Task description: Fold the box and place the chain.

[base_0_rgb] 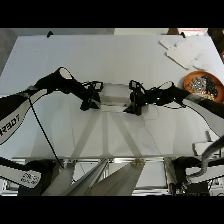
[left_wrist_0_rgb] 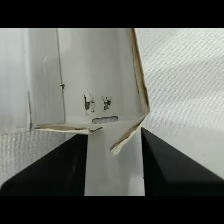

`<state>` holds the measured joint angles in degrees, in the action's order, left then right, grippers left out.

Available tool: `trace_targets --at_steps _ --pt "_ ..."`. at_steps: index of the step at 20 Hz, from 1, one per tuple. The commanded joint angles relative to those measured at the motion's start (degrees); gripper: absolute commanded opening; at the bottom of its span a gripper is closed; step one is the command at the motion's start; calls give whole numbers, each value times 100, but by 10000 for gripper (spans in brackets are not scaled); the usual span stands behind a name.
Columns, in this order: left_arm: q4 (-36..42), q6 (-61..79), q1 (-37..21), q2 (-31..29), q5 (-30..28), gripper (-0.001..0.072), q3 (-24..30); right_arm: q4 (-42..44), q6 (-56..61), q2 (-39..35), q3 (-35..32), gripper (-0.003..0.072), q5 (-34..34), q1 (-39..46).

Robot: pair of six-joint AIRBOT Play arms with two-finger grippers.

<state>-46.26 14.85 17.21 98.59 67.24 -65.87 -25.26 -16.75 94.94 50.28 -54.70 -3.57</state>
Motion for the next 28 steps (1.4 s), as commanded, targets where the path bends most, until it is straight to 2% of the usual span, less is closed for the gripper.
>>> trace_targets --at_steps 1,4,7,8,9,16,17,18,19,20,21,22,23,25,28 --pt "39 35 2 0 -22 311 4 2 2 2 7 462 0 -4" --pt "44 35 2 0 -291 311 4 2 2 2 7 462 0 -4" --pt "256 31 2 0 -293 291 4 2 2 2 7 462 0 -4" --pt "354 31 2 0 -291 188 4 2 2 2 7 462 0 -4" --pt "437 31 2 0 -269 124 4 2 2 2 7 462 0 -4" --pt "745 31 4 2 66 131 4 2 2 2 7 462 0 -4" --pt "800 22 2 4 68 157 7 2 2 2 7 462 0 -4" --pt "857 20 4 4 61 262 7 2 0 2 7 462 0 -4" --pt "916 17 4 4 24 403 7 2 2 2 7 462 0 -4" --pt "955 17 2 4 -2 477 7 2 2 2 7 462 0 -4" --pt "951 17 2 4 0 477 7 2 2 2 7 462 0 -4" --pt "938 15 2 4 4 453 7 2 2 2 7 462 0 -4" --pt "931 15 2 2 17 338 7 2 0 2 7 462 0 -4" --pt "743 17 2 -72 42 -5 7 2 2 2 7 462 0 -4" --pt "188 7 -55 -472 26 5 7 2 2 2 7 462 0 -4"
